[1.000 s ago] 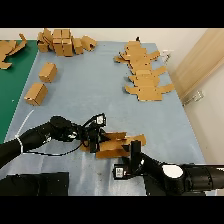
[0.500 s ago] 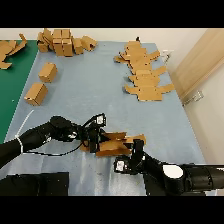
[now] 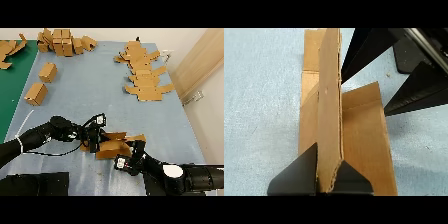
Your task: Fold the box.
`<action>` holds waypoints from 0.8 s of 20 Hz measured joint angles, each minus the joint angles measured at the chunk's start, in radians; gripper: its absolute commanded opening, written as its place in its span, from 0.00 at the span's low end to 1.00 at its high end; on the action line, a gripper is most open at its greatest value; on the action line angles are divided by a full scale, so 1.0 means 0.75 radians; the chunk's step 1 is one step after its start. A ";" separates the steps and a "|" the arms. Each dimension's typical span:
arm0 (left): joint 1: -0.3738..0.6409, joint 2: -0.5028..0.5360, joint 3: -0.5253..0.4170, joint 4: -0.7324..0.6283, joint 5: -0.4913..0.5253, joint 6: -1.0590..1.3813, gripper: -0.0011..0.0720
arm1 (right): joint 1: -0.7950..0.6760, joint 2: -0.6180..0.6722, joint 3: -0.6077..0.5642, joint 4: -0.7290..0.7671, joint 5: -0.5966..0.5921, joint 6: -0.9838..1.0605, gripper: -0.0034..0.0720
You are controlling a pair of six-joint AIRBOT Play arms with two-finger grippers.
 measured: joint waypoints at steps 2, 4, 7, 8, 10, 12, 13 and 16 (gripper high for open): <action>0.000 0.000 0.000 -0.001 0.000 -0.001 0.03 | 0.000 0.000 0.000 0.002 -0.006 0.005 1.00; 0.000 0.000 0.000 -0.001 0.000 -0.001 0.03 | -0.003 0.001 0.000 0.001 -0.016 0.008 1.00; 0.000 0.000 0.000 -0.001 0.000 0.000 0.03 | -0.054 0.001 0.000 0.002 -0.019 0.009 1.00; 0.000 0.000 0.000 -0.001 0.000 0.000 0.03 | -0.086 0.001 0.000 0.004 -0.012 0.009 1.00; 0.000 0.000 0.000 -0.001 0.000 0.000 0.03 | -0.169 0.001 0.000 0.029 0.044 -0.031 1.00; 0.000 0.000 0.000 0.000 0.000 0.000 0.03 | -0.268 0.000 0.000 0.110 0.129 -0.163 1.00; 0.000 0.000 0.000 -0.001 0.000 -0.001 0.03 | -0.321 0.000 0.000 0.178 0.175 -0.259 1.00; 0.000 0.000 0.000 -0.001 0.000 0.000 0.03 | -0.472 0.000 0.000 0.403 0.289 -0.552 1.00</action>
